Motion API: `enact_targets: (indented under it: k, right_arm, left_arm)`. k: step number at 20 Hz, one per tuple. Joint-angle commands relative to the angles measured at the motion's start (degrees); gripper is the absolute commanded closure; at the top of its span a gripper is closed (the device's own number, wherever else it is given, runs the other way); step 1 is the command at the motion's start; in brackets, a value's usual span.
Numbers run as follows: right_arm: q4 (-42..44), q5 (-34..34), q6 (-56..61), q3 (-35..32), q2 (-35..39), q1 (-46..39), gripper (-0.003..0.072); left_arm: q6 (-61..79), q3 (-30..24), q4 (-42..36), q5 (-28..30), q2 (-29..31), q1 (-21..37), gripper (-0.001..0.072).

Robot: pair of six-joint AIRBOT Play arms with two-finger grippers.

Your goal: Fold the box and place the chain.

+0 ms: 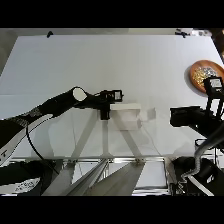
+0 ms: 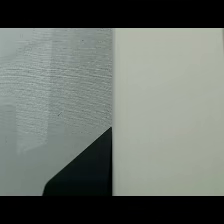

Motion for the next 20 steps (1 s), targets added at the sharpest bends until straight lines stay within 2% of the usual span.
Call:
enact_targets:
  k: [1,6,9,11,13,20]
  right_arm:
    - [-0.1,0.0,0.0,0.0,0.0,0.0,0.0365]
    - [-0.1,0.0,0.0,0.0,0.0,0.0,0.0365]
    - [-0.1,0.0,0.0,0.0,0.0,0.0,0.0365]
    - [-0.1,0.0,0.0,0.0,0.0,0.0,0.0365]
    - [-0.1,0.0,0.0,0.0,0.0,0.0,0.0365]
    - [-0.1,0.0,0.0,0.0,0.0,0.0,0.0365]
  left_arm:
    - [-1.1,0.0,-0.2,0.5,0.1,0.0,0.0704]
    - [-1.0,0.0,-0.2,0.4,0.0,0.0,0.0693]
    - [-1.0,0.0,-0.2,0.3,0.0,0.0,0.0595]
    - [-1.0,0.0,-0.2,0.2,0.0,0.0,0.0600]
    - [-1.0,0.0,-0.1,0.2,0.0,0.0,0.0693]
    - [-1.0,0.0,0.1,0.2,0.0,0.0,0.0701]
